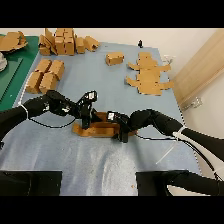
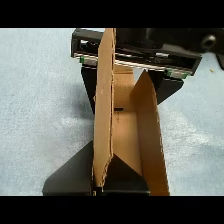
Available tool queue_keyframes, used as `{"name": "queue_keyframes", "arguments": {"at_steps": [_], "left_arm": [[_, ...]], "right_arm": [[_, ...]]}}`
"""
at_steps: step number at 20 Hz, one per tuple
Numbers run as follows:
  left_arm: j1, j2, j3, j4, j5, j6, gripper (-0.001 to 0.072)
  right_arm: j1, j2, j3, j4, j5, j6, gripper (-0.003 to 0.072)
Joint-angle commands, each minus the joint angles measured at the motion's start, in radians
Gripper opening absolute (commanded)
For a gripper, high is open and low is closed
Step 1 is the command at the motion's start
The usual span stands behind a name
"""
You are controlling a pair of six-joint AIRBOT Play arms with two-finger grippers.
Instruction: Fold the box.
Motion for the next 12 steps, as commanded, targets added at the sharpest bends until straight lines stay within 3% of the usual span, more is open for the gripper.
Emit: {"name": "queue_keyframes", "arguments": {"at_steps": [1,12], "left_arm": [[0.000,-0.001,0.000,0.000,-0.001,0.000,0.0012],[0.000,-0.001,0.000,0.000,0.000,0.000,0.0012]], "right_arm": [[0.001,0.001,0.001,0.005,-0.001,0.000,0.0686],[0.000,0.004,0.001,0.039,0.011,0.010,0.0688]]}}
